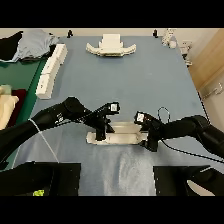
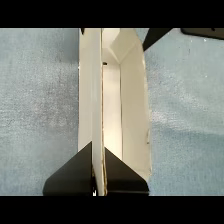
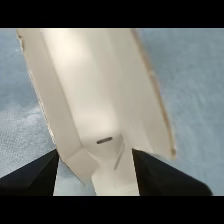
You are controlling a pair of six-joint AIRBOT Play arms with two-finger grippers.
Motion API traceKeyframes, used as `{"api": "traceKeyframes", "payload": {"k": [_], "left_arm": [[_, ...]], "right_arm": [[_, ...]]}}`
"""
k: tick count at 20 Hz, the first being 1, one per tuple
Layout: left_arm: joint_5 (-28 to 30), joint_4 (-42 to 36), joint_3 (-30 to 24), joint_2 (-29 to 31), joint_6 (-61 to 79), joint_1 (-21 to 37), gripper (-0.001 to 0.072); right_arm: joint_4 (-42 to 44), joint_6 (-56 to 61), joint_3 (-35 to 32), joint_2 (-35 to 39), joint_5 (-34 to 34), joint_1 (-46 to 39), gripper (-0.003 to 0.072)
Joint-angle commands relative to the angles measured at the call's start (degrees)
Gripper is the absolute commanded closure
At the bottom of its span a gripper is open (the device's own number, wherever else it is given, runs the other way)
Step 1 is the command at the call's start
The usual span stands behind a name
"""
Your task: Fold the box.
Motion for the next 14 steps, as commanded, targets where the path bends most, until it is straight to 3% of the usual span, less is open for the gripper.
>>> {"api": "traceKeyframes", "payload": {"k": [1,5,10,14], "left_arm": [[0.0,0.0,0.0,0.0,0.0,0.0,0.0698],[0.0,0.0,0.0,0.0,0.0,0.0,0.0697],[0.0,0.0,0.0,0.0,0.0,0.0,0.0697],[0.0,0.0,0.0,0.0,0.0,0.0,0.0697]], "right_arm": [[11.3,-18.6,-0.1,-5.0,-2.6,-5.1,-0.0034],[11.7,-19.8,0.0,-7.3,-0.6,-5.3,-0.0034],[7.9,-14.7,0.0,-4.0,-1.9,-5.3,-0.0032],[8.2,-13.1,-0.1,-5.6,-3.1,-5.3,-0.0029]]}}
